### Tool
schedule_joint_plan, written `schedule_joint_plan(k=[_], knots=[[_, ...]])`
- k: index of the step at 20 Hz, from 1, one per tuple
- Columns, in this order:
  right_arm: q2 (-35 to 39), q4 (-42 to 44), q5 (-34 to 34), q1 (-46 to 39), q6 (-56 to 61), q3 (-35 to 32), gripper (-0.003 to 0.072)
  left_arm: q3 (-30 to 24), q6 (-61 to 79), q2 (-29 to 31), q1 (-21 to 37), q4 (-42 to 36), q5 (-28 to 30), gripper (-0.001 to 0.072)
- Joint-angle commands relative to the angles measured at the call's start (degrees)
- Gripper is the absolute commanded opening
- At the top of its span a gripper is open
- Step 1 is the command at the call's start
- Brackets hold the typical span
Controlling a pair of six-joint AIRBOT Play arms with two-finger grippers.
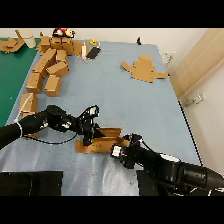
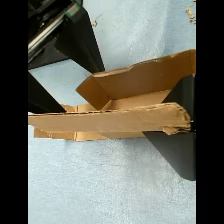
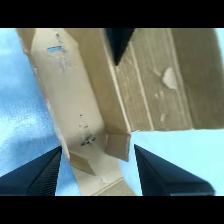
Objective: Fold the box.
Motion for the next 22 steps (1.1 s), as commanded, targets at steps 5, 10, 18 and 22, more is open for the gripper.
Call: schedule_joint_plan(k=[5, 10, 18, 22], knots=[[0.92, 29.29, 6.16, -15.82, -35.36, -0.44, 0.0713, -0.02, 0.02, 0.0, 0.02, 0.02, 0.0, 0.0011], [-1.92, 61.29, 1.18, -31.01, -74.86, 0.9, 0.0713, -0.02, 0.02, 0.0, 0.02, 0.02, 0.0, 0.0011], [-17.38, 68.37, -4.33, -37.18, -90.6, 8.15, 0.0713, -0.02, 0.02, 0.0, 0.02, 0.02, 0.0, 0.0011], [-19.65, 67.87, -4.07, -37.18, -90.01, 8.7, 0.0709, -0.02, 0.02, 0.0, 0.02, 0.02, 0.0, 0.0011]])
